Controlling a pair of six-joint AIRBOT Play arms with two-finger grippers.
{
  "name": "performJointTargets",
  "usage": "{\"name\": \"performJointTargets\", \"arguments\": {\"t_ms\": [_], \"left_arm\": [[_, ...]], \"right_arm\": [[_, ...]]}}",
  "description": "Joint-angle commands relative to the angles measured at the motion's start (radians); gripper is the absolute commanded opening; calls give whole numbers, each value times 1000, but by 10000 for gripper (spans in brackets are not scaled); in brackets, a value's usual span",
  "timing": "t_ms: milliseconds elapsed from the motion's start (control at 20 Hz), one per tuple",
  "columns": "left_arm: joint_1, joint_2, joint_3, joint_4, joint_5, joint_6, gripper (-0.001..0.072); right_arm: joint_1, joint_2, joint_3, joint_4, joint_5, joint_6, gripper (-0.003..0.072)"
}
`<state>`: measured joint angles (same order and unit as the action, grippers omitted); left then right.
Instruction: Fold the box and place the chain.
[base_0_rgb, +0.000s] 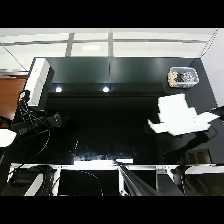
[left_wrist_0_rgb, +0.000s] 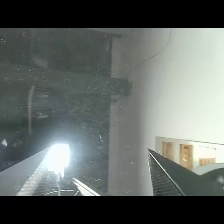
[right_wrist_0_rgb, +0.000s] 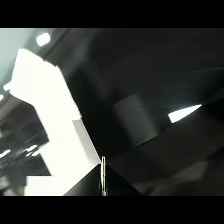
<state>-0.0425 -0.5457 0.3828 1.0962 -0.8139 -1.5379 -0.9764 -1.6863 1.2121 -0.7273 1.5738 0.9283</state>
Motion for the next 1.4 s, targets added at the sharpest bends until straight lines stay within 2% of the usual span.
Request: {"name": "performJointTargets", "arguments": {"t_ms": [0, 200, 300, 450, 500, 650, 750, 850, 1000, 1150, 1350], "left_arm": [[0, -2, 1, 25, 1, 1, 710], [0, -2, 0, 17, 1, 0, 710], [0, -2, -1, 16, 0, -2, 710], [0, -8, -3, -51, 11, -18, 710], [0, -15, -3, -69, 16, -18, 710], [-2, -62, -3, -163, 3, -14, 710], [-14, -123, -3, -291, -19, 25, 710], [-63, -214, -3, -456, -17, 185, 710], [-126, -405, 3, -656, -7, 385, 710], [-141, -571, 34, -784, -14, 516, 708], [-187, -741, 107, -879, -107, 706, 708]], "right_arm": [[134, 118, -238, 214, -94, -4, 4], [393, 411, -549, 434, -422, -129, 4], [534, 570, -665, 539, -535, -179, 4], [725, 759, -781, 491, -638, -208, 4], [784, 817, -826, 493, -655, -290, 4], [896, 955, -945, 590, -700, -426, 5], [930, 1001, -991, 616, -703, -428, 5], [950, 1006, -996, 616, -704, -428, 5], [957, 1006, -996, 623, -706, -427, 5], [957, 1006, -996, 618, -706, -419, 5], [957, 1006, -996, 619, -706, -411, 5]]}}
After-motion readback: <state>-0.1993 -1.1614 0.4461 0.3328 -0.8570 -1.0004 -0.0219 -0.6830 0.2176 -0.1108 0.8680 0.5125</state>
